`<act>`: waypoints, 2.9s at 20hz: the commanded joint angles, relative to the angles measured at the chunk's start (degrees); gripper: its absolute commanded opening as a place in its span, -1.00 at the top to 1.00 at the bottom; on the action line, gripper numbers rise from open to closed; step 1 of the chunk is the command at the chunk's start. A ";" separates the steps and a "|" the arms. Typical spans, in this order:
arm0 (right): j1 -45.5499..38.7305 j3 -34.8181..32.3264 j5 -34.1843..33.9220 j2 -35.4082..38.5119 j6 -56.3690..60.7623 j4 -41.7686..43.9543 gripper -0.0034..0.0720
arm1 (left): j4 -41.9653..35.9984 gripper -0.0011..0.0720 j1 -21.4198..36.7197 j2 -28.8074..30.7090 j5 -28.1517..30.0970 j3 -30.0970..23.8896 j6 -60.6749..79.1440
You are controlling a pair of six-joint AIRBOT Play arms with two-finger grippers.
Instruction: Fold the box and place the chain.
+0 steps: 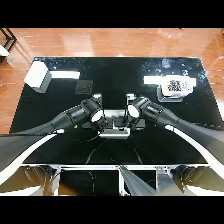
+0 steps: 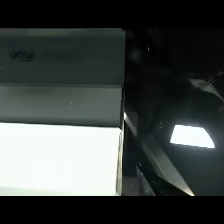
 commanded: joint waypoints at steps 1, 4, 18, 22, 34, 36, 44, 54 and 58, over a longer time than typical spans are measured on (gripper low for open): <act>-1.53 0.04 0.83 3.58 -3.34 -2.25 -0.40 | 0.00 0.92 -0.02 -0.02 -0.04 0.00 0.07; -3.17 0.04 3.89 9.79 -8.87 -5.49 -0.40 | 0.02 0.92 -0.02 -0.02 -0.02 0.00 0.09; -32.61 -0.48 -9.05 23.26 -15.67 -25.03 -0.94 | 0.00 0.92 -0.02 -0.02 0.15 0.00 0.07; -44.50 4.20 -11.67 11.04 -21.53 -16.41 -0.48 | -0.07 0.92 -0.02 -0.02 0.13 0.00 0.07; -48.96 20.06 -9.25 -14.05 -29.94 -7.02 -0.48 | -0.26 0.92 -0.02 -0.02 0.13 0.00 0.07; -48.94 20.06 -9.33 -14.78 -30.93 -7.06 -0.48 | -0.22 0.92 0.00 -0.02 0.13 0.00 0.07; -48.94 20.06 -10.25 -16.46 -33.05 -7.21 0.11 | -0.04 0.92 0.00 -0.02 0.15 0.00 0.04; -49.00 26.77 -4.11 -15.34 -37.73 -7.19 0.86 | 0.00 0.92 -0.02 -0.42 0.17 0.00 0.04; -49.20 28.22 -3.32 -13.29 -37.73 -7.13 0.86 | -0.04 0.92 -0.02 -0.87 0.15 0.00 0.04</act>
